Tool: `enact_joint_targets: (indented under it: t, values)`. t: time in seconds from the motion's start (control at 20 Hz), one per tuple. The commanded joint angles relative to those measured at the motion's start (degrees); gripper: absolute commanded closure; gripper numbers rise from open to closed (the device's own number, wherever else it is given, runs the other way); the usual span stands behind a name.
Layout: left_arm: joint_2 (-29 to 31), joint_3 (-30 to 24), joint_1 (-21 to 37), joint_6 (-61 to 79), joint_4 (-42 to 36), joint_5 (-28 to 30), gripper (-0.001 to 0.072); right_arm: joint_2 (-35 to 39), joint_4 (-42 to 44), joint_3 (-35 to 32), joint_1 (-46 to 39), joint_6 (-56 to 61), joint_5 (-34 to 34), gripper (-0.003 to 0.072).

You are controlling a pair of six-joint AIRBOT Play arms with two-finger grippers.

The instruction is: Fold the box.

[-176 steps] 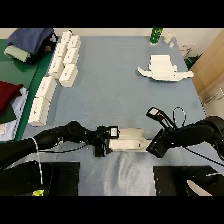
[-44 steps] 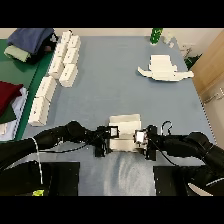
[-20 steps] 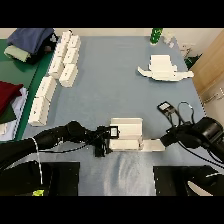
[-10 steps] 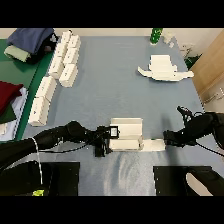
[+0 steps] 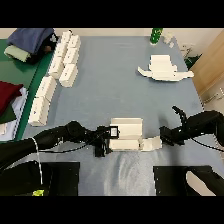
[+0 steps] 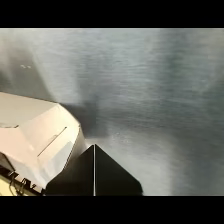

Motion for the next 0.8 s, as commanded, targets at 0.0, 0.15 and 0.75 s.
enact_joint_targets:
  t: [0.0,0.15,0.75]
  values:
    - [0.0,0.0,0.0,0.0,0.0,0.0,0.0192,0.8,2.5,-0.4,0.0,-1.7,-0.2,0.0683]
    - [0.0,0.0,0.0,0.0,0.0,0.0,0.0193,0.8,3.0,-3.4,0.3,-1.7,2.7,0.0682]
    - [0.0,0.0,0.0,0.0,0.0,0.0,0.0193,0.9,6.2,3.5,13.6,-1.6,3.8,0.0374]
